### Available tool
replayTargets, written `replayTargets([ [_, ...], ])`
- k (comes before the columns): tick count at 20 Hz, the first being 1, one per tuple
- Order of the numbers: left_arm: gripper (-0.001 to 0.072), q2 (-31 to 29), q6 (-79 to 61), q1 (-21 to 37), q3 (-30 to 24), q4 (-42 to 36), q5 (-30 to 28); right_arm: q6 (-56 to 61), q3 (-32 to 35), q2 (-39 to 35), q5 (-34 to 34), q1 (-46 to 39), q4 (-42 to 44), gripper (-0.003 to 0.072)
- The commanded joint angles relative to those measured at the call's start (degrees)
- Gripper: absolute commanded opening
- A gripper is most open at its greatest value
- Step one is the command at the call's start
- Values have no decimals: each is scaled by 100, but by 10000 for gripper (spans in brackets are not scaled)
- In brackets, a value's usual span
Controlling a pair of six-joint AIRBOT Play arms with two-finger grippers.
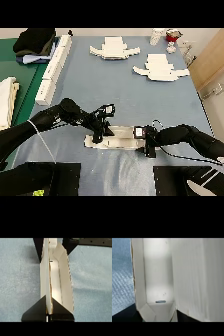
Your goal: Fold the box.
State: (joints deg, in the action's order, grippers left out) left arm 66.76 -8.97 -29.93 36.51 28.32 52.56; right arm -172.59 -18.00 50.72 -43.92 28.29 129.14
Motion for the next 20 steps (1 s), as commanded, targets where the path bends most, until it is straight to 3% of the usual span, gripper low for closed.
replayTargets([
  [1,15,0,-2,2,-2,0,-2,2,4,4,-9,7,-9,448],
  [20,14,0,-2,2,-2,0,-2,2,0,2,37,4,-79,448],
])
